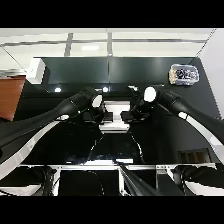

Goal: Fold the box and place the chain.

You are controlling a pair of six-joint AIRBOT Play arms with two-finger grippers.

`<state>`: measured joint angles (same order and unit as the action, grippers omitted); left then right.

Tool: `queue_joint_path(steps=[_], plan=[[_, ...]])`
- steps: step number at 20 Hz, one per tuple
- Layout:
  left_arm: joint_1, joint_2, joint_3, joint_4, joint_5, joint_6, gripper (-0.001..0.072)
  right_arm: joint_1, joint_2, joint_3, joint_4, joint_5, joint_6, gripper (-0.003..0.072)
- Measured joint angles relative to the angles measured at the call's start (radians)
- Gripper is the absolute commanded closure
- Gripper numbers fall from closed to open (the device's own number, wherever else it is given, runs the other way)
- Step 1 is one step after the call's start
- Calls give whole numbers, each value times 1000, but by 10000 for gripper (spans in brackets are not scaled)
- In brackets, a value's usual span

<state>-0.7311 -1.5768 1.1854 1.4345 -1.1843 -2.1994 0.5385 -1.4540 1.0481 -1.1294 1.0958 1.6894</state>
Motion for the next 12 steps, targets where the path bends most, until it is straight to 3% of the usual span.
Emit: queue_joint_path(steps=[2,12], plan=[[0,1,0,-18,10,0,684,26,-3,0,-47,-32,49,325],[0,1,0,-10,6,1,684,56,-2,15,-132,26,116,325]])
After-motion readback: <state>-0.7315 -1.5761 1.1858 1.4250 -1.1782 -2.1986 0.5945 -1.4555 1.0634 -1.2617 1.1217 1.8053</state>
